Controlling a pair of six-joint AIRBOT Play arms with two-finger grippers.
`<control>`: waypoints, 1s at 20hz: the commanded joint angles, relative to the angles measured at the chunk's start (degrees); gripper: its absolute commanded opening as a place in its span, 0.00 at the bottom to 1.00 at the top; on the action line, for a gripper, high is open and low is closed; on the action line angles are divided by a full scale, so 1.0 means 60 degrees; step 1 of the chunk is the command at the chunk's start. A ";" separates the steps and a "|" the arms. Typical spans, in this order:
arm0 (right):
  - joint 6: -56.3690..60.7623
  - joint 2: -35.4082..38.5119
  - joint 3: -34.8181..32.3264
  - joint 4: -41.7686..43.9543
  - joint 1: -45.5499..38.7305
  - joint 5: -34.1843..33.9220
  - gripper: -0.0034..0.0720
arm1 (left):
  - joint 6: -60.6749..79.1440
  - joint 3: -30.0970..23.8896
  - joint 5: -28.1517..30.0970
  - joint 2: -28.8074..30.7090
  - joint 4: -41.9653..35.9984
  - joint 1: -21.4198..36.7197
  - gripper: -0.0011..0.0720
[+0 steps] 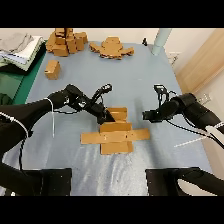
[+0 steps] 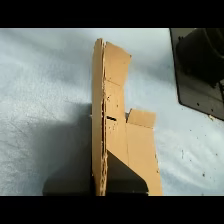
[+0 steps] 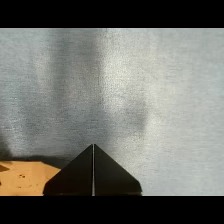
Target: Fold the box.
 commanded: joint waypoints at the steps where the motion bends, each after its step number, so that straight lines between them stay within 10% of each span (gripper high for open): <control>1: 0.0000 0.0007 -0.0007 0.0004 0.0004 0.0004 0.05 | 0.0197 -0.0255 0.0492 0.0295 -0.0328 -0.0066 0.03; 20: -0.0004 0.0007 -0.0007 -0.0036 0.0004 0.0036 0.05 | 0.0998 -0.1042 0.0936 0.0747 0.0357 -0.0488 0.03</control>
